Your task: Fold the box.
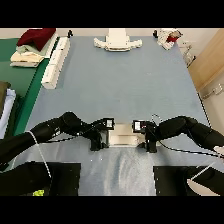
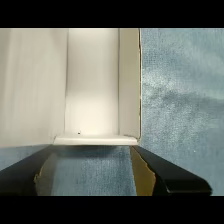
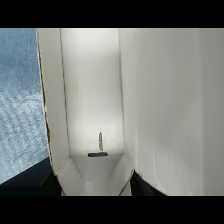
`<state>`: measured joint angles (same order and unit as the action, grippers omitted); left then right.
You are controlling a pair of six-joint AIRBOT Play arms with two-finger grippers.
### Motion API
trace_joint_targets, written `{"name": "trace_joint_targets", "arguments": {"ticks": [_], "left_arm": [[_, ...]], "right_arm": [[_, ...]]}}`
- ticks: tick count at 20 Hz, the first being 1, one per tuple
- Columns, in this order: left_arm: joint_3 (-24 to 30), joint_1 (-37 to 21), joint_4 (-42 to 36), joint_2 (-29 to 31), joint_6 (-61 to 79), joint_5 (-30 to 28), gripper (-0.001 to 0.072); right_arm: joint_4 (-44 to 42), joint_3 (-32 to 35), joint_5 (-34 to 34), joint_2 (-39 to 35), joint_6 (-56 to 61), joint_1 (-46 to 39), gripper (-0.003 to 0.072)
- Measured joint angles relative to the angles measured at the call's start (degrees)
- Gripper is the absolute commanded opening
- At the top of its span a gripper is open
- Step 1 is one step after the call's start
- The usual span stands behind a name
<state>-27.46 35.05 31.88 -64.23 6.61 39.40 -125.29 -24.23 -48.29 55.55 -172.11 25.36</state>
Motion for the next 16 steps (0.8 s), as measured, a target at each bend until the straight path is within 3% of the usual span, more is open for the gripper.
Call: {"name": "trace_joint_targets", "arguments": {"ticks": [15, 16], "left_arm": [[0.0, 3.65, -4.13, -2.54, 3.17, -5.46, 0.0659], [0.0, 3.69, -4.24, -2.54, 3.26, -5.7, 0.0609]], "right_arm": [[0.0, 0.0, 0.0, 0.0, 0.0, 0.0, 0.0481], [0.0, 0.0, 0.0, 0.0, 0.0, 0.0, 0.0481]]}}
